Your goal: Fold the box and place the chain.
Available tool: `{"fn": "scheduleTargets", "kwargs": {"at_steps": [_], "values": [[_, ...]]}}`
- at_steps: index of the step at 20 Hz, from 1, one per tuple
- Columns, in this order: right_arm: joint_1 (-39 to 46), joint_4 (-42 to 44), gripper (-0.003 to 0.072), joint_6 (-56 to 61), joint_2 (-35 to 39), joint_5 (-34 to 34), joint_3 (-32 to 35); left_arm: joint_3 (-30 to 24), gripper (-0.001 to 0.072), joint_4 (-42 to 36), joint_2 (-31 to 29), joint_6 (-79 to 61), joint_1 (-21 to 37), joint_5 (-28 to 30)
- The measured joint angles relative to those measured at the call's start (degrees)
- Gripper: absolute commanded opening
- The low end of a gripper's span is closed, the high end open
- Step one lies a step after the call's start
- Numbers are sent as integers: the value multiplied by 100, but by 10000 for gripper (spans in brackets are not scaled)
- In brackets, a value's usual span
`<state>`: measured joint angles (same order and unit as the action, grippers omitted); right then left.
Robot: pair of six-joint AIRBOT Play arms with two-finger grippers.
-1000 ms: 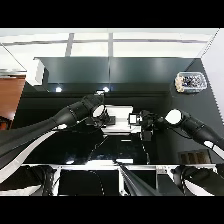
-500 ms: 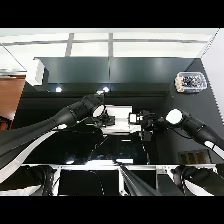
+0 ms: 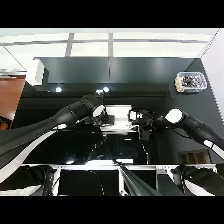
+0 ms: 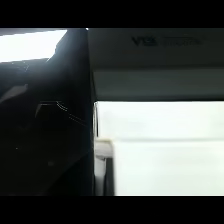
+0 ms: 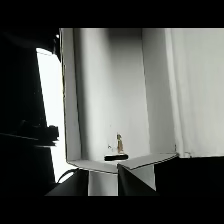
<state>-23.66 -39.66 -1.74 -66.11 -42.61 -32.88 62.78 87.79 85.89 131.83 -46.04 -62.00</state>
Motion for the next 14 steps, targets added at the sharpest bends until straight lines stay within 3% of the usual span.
{"fn": "scheduleTargets", "kwargs": {"at_steps": [4,5,6,7,13,14], "values": [[-2,326,186,-11,-111,74,2,0,24,24,0,-7,2,-9],[-2,398,211,-7,-122,85,2,0,24,4,0,9,4,9],[-7,448,321,7,-127,103,-2,0,24,-11,0,7,0,35],[-7,424,346,4,-140,109,0,0,24,-26,0,-15,2,31],[-7,389,342,7,-155,129,0,0,24,-28,0,-7,0,28],[-7,437,272,7,-155,127,4,0,24,-26,0,-4,0,28]]}}
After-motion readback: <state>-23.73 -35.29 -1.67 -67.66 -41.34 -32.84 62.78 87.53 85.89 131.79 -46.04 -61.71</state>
